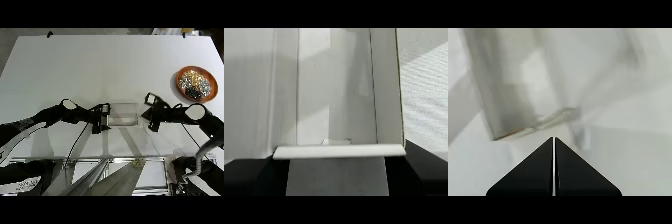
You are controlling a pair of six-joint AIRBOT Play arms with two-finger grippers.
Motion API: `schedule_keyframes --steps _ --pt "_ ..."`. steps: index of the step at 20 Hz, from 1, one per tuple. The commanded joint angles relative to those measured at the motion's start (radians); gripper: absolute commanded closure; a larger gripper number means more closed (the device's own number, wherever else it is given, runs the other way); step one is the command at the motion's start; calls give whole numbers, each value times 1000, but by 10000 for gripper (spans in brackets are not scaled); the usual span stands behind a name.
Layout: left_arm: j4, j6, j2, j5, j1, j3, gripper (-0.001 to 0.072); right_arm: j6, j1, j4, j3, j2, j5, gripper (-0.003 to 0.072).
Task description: Fold the box and place the chain.
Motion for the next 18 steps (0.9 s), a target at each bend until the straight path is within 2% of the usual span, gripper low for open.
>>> schedule_keyframes --steps 1,3,5,12,15,18 --pt "1 1 1 1 0 0 456 554 -98 -71 1 77 -128 671" --pt "1 0 1 1 0 0 456 793 -193 -108 1 66 -88 671" --pt "1 0 1 1 0 0 456 923 -259 -106 0 33 3 671" --pt "1 0 1 1 0 0 456 925 -253 -87 -2 -138 143 671" --pt "1 0 1 1 0 0 456 871 -192 -1 -1 -199 144 671" --pt "1 0 1 1 0 0 456 871 -130 16 -1 -222 114 671"
